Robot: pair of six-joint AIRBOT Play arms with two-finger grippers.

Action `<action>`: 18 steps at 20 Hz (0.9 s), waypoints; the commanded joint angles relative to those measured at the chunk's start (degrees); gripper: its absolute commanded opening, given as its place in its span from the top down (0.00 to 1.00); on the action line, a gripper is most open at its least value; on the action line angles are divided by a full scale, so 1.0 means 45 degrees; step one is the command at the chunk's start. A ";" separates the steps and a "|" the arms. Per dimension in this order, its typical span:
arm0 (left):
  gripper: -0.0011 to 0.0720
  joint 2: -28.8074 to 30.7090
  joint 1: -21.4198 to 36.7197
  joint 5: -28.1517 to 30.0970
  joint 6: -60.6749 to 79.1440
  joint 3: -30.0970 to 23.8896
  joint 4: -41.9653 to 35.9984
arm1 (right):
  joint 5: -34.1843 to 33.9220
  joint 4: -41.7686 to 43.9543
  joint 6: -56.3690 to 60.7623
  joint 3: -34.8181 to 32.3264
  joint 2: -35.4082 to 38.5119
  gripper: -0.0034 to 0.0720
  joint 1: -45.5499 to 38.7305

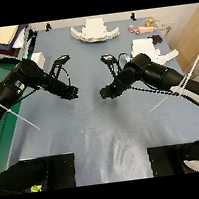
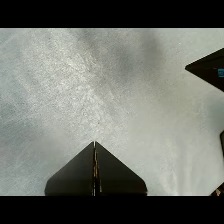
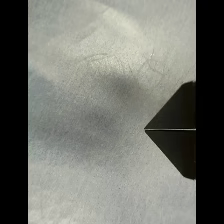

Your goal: Fold the box.

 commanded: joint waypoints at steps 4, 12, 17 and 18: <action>0.97 0.0005 -0.0005 0.0000 0.0000 -0.0005 0.0000 | 0.0005 0.0005 0.0005 0.0010 -0.0010 0.95 0.0010; 0.97 0.0005 -0.0005 0.0000 0.0000 -0.0005 0.0000 | 0.0083 -0.0034 0.0005 0.0010 -0.0010 0.95 0.0010; 0.97 0.0005 -0.0005 0.0000 0.0000 -0.0005 0.0005 | 0.0049 0.0675 0.0452 0.0005 -0.0034 0.95 0.0000; 0.97 0.0005 -0.0005 0.0000 0.0000 -0.0005 0.0000 | -0.0136 0.0413 0.0923 0.0078 -0.0034 0.95 -0.0102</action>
